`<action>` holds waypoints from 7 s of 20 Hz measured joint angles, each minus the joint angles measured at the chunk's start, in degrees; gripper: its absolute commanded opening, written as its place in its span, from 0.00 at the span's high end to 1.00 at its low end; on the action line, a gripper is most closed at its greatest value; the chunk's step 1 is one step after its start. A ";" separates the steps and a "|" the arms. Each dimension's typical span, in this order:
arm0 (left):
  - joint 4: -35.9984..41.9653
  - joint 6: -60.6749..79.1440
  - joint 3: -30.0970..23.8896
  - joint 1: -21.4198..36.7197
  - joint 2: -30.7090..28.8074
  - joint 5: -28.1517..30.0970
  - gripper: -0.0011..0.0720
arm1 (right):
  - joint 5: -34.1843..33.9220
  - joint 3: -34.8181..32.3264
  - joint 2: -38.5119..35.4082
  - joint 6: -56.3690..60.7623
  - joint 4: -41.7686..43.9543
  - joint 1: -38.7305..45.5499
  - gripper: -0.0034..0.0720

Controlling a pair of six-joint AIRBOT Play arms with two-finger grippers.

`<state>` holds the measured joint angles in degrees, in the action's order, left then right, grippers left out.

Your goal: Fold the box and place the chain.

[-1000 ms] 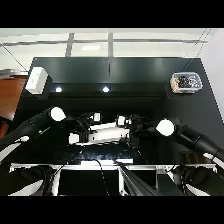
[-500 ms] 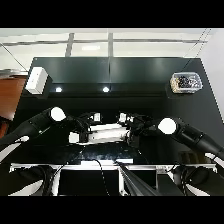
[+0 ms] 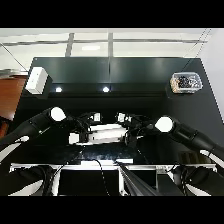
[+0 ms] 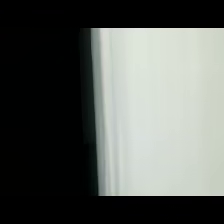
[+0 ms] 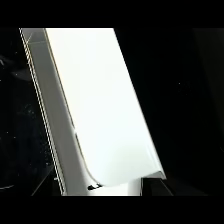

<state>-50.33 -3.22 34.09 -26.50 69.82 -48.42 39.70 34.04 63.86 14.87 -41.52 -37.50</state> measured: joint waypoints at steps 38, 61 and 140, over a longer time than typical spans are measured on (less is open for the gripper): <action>0.07 -0.04 2.01 0.00 0.07 1.29 0.94 | -3.98 0.02 9.18 -9.33 2.75 -2.95 0.04; -0.04 -0.24 2.03 0.28 -0.79 1.31 0.20 | -4.17 0.02 9.18 -9.33 2.19 -2.97 0.34; 7.17 13.90 -12.31 13.05 -14.01 -1.62 0.06 | -3.96 0.02 9.18 -9.33 2.23 -2.97 0.34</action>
<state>-43.16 10.68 21.78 -13.45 55.81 -50.04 35.75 34.06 73.03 5.54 -39.29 -40.47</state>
